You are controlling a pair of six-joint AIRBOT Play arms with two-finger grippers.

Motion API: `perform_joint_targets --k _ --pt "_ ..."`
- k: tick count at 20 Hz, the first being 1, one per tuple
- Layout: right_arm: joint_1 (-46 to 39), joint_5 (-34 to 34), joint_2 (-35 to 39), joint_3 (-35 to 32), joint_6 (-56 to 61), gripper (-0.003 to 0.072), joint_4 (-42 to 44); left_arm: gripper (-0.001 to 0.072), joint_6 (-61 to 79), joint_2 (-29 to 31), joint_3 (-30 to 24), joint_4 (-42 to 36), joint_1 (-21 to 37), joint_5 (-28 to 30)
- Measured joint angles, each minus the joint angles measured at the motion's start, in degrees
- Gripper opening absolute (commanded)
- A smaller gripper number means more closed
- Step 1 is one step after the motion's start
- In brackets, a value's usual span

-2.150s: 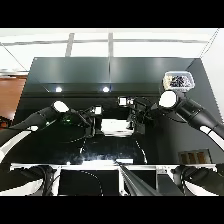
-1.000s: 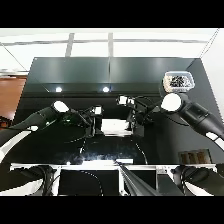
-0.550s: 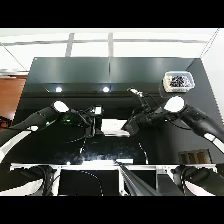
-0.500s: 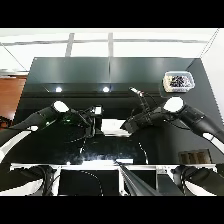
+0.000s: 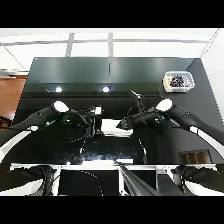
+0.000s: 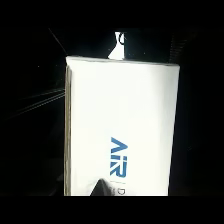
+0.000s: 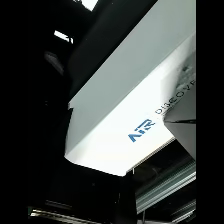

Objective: Fold the box and place the chain.

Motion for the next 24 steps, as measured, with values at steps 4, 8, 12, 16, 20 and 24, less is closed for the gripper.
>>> perform_joint_targets --k 4,8,12,16,20,24 --pt "0.0 -0.26 -0.48 0.0 0.09 0.0013 -0.59 0.0492 -0.04 0.0 0.0 -0.02 0.0 0.0" --pt "-1.18 1.42 3.08 0.26 -0.68 0.0012 -2.86 0.0528 -0.44 0.0 0.0 -0.17 0.02 0.0" --pt "-7.43 7.91 12.41 0.83 0.26 0.0013 -2.29 0.0713 -0.74 1.2 0.0 0.55 0.07 -0.13" --pt "-18.36 15.3 22.58 1.03 3.3 0.0013 -5.9 0.0714 -5.44 5.84 -0.02 4.37 0.13 -0.33" --pt "-26.97 21.03 28.2 1.05 5.18 0.0013 -11.08 0.0713 -12.48 11.8 0.11 9.27 -0.11 -2.25" --pt "-30.08 21.0 29.79 0.96 5.81 0.0013 -13.49 0.0706 -17.55 13.25 2.91 10.32 -4.57 -1.95"
